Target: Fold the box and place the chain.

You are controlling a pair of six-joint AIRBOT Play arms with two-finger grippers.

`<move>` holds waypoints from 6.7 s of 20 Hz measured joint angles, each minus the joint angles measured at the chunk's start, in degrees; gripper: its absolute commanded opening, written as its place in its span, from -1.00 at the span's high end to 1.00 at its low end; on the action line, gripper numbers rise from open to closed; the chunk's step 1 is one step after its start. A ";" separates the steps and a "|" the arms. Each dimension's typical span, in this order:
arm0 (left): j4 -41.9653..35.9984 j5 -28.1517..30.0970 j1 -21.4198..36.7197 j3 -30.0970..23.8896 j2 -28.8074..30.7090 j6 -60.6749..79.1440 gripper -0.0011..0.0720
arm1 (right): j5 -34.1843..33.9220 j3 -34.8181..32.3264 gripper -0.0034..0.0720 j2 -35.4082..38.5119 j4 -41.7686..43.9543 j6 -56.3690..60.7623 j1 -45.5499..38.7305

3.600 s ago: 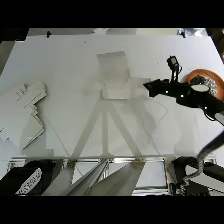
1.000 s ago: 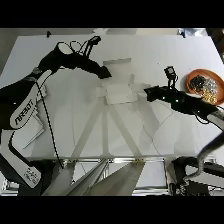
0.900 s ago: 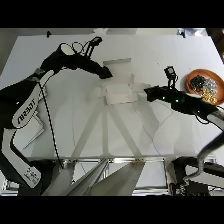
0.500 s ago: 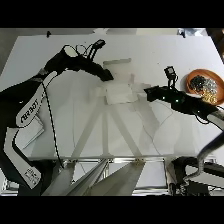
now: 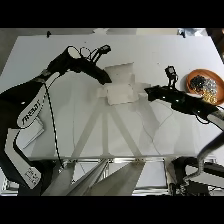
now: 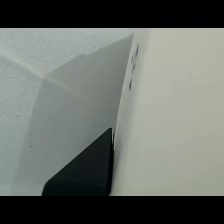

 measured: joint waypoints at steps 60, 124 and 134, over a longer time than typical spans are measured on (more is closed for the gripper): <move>-2.51 -2.51 -5.40 -2.23 -4.63 25.62 0.95 | 6.27 -0.04 -0.34 31.47 -26.67 16.63 -11.74; -2.19 -2.69 -5.42 -2.25 -4.68 25.44 0.94 | 14.84 9.57 -0.57 -1.62 -33.68 -9.35 -0.26; -2.19 -2.69 -5.42 -2.25 -4.68 25.46 0.94 | 18.43 12.92 -0.57 -3.41 -35.28 -9.81 -2.01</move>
